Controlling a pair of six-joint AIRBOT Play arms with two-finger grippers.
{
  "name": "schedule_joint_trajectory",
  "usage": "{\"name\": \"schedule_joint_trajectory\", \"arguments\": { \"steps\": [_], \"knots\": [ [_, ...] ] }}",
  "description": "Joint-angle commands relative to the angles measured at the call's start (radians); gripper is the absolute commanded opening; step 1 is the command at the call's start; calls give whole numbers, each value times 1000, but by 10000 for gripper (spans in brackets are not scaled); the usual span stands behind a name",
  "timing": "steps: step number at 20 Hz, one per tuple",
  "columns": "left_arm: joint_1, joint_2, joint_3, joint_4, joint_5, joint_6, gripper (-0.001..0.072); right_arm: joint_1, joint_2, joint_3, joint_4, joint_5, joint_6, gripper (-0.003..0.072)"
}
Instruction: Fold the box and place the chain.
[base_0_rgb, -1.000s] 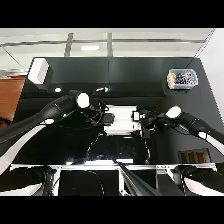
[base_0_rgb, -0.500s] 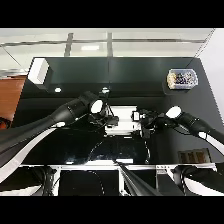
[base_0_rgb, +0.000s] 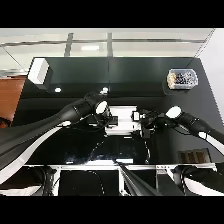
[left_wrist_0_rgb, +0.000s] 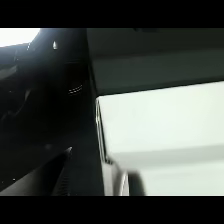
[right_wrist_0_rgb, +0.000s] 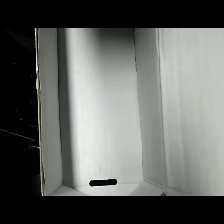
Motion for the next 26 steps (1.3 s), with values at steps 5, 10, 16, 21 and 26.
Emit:
{"name": "schedule_joint_trajectory", "arguments": {
  "steps": [5,10,16,21,26],
  "knots": [
    [-5,-32,23,-17,-13,-23,397,0,0,0,0,0,0,128],
    [-19,-34,23,-16,-9,-41,332,0,0,0,0,0,0,128],
    [-21,-34,23,-29,-13,-41,27,0,0,0,0,0,0,128],
    [-21,-34,23,-29,-22,-43,438,0,0,0,0,0,0,128],
    [-21,-35,23,-8,-23,-86,394,0,0,0,0,0,0,129]
  ]
}}
